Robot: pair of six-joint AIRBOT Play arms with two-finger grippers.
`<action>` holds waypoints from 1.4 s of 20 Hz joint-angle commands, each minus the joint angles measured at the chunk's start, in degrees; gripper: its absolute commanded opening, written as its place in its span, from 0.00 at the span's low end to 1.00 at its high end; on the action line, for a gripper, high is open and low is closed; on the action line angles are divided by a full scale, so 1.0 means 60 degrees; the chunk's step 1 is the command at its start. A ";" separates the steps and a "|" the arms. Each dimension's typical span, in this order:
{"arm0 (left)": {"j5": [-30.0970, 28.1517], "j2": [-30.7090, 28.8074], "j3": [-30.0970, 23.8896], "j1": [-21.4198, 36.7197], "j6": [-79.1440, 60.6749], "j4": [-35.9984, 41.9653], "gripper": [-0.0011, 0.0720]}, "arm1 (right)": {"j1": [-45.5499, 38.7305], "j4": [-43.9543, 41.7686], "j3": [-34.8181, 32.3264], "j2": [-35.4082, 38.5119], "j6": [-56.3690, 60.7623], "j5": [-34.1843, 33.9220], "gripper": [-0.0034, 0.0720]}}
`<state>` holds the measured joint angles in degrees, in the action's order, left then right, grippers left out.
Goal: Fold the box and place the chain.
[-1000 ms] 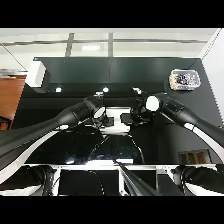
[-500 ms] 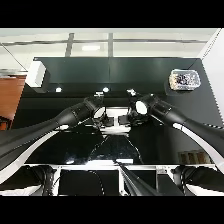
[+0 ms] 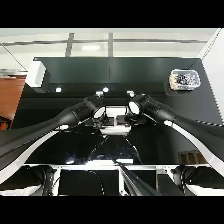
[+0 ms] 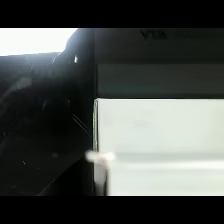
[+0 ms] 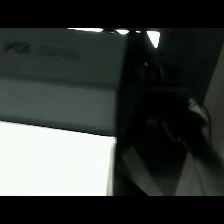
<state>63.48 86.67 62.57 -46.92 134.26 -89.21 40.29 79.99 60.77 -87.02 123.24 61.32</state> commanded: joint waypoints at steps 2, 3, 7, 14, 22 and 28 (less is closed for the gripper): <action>-0.0040 0.0000 0.0000 0.0004 -0.0044 -0.0051 0.05 | 0.0040 -0.0076 0.0015 -0.0069 0.0211 -0.0018 0.06; -0.0040 0.0000 0.0000 0.0004 -0.0047 -0.0051 0.05 | 0.0040 -0.0076 0.0015 -0.0066 0.0211 -0.0022 0.06; -0.0040 0.0000 0.0000 0.0004 -0.0047 -0.0051 0.05 | 0.0040 -0.0066 0.0015 -0.0051 0.0211 -0.0047 0.38; -0.0036 0.0000 0.0000 0.0004 -0.0044 -0.0051 0.06 | 0.0087 -0.0022 0.0015 -0.0051 0.0244 -0.0076 0.06; -0.0036 0.0000 0.0000 0.0004 -0.0047 -0.0051 0.05 | 0.0084 0.0528 0.0018 0.0612 0.0248 -0.0117 0.62; -0.0029 0.0000 0.0000 0.0004 -0.0047 -0.0051 0.05 | 0.0062 0.0809 0.0018 0.2692 -0.0619 0.0750 0.61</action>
